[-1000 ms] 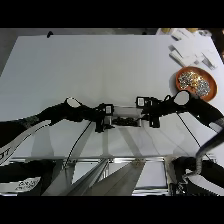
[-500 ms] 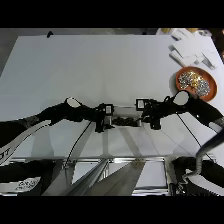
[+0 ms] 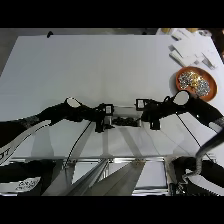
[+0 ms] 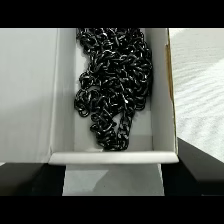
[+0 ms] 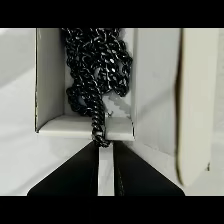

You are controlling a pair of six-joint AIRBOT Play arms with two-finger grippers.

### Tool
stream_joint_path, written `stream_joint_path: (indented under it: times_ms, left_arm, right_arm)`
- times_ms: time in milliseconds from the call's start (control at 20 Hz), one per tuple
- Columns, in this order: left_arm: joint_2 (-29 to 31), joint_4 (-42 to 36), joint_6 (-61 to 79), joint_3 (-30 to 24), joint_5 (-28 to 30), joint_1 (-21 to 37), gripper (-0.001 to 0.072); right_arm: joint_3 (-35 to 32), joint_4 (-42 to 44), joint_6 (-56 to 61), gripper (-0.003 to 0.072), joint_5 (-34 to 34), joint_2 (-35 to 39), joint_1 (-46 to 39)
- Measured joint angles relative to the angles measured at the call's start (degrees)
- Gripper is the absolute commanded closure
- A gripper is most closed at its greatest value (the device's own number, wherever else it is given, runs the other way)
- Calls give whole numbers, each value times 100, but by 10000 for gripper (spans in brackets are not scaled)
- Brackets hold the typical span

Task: Fold the box and place the chain.

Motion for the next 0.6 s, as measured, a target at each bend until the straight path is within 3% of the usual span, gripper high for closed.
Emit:
stream_joint_path:
  times_ms: [250,350,600]
  left_arm:
    - [0,0,0,0,0,0,599]
    - [0,0,0,2,0,0,599]
    - [0,0,0,0,0,0,599]
  right_arm:
    - [0,105,-2,566,42,0,0]
    - [0,116,-2,666,63,0,0]
    - [0,-173,240,666,177,59,0]
